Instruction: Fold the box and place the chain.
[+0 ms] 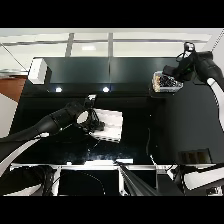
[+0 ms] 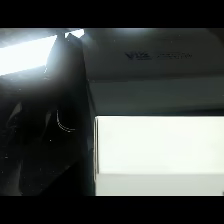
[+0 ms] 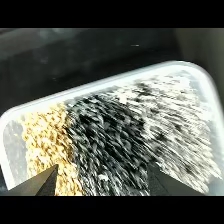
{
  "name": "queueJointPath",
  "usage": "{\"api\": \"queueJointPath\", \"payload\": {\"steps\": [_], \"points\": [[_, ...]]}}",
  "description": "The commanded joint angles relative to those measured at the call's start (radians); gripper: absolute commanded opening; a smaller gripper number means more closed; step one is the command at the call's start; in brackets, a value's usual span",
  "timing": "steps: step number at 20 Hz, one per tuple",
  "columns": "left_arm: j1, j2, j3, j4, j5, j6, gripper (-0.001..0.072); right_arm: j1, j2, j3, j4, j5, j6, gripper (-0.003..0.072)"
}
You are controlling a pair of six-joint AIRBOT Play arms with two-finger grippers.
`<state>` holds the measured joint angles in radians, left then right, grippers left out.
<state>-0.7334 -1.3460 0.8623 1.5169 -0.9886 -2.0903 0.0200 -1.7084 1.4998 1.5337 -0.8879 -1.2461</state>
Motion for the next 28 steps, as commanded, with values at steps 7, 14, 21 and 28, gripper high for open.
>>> {"api": "queueJointPath", "payload": {"steps": [7,14,21,28], "points": [[0.0,0.001,0.0,-0.001,0.0,0.0,0.0028,-0.003,-0.126,0.052,0.037,-0.031,-0.052,0.0592],[0.0,0.001,0.0,-0.008,0.001,0.0,0.0028,-0.004,-0.112,0.168,0.037,-0.188,-0.127,0.0024],[0.0,0.001,0.0,-0.008,0.002,0.0,0.0028,-0.004,0.129,0.229,0.063,-0.307,-0.214,0.0019],[-0.001,0.001,0.0,-0.008,0.001,0.0,0.0028,-0.003,0.481,0.229,0.207,-0.446,-0.347,0.0019]]}}
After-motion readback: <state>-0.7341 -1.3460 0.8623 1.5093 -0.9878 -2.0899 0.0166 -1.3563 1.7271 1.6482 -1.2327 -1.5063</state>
